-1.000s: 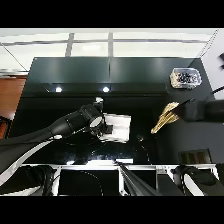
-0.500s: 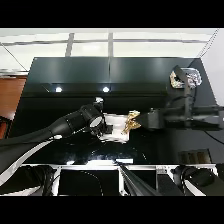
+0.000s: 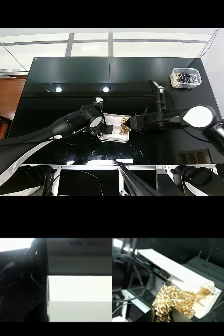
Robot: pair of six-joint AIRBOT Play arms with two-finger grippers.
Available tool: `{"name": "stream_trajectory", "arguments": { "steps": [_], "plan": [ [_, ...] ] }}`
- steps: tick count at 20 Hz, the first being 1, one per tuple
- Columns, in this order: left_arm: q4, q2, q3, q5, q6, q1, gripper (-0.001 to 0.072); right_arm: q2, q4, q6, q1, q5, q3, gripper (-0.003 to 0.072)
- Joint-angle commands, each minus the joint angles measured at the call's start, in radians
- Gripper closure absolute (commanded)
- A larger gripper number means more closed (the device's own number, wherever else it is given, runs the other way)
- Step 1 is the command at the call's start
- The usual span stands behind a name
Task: Fold the box and place the chain.
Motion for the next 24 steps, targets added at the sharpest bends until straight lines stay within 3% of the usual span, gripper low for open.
{"name": "stream_trajectory", "arguments": {
  "steps": [1, 5, 6, 7, 8, 13, 17, 18, 21, 22, 24],
  "plan": [
    [-0.001, 0.0, 0.0, 0.001, 0.0, 0.0, 0.0685, -0.055, 0.007, 0.005, 0.045, -0.095, -0.031, 0.0679],
    [-0.004, 0.0, 0.0, 0.003, 0.0, 0.0, 0.0684, -0.14, 0.0, -0.007, 0.066, -0.12, -0.031, 0.0677],
    [-0.004, 0.0, 0.0, 0.004, 0.0, 0.0, 0.0685, -0.143, -0.013, -0.01, 0.066, -0.121, -0.03, 0.0642],
    [-0.004, 0.0, 0.0, 0.003, 0.0, 0.0, 0.0685, -0.141, -0.019, -0.01, 0.062, -0.114, -0.029, 0.0403],
    [-0.011, 0.0, 0.0, -0.005, 0.0, 0.0, 0.0684, -0.14, -0.016, -0.01, 0.047, -0.087, -0.019, 0.0283],
    [-0.081, 0.0, -0.001, 0.046, 0.05, 0.0, 0.0683, -0.113, -0.058, -0.094, -0.135, 0.255, 0.15, 0.0299],
    [-0.095, 0.0, -0.001, 0.05, -0.063, -0.001, 0.0683, 0.011, -0.082, -0.101, -0.311, 0.298, 0.191, 0.0302],
    [-0.094, 0.0, -0.001, 0.058, -0.065, -0.001, 0.0644, 0.037, -0.087, -0.101, -0.346, 0.309, 0.191, 0.0302],
    [-0.094, 0.001, 0.022, 0.037, -0.066, 0.0, 0.0225, 0.08, -0.098, -0.1, -0.439, 0.357, 0.191, 0.03],
    [-0.093, 0.005, 0.045, 0.014, -0.031, 0.0, 0.019, 0.084, -0.098, -0.101, -0.463, 0.371, 0.191, 0.03],
    [-0.06, 0.033, 0.094, -0.034, 0.077, 0.0, 0.019, 0.089, -0.098, -0.101, -0.503, 0.382, 0.191, 0.03]
  ]
}}
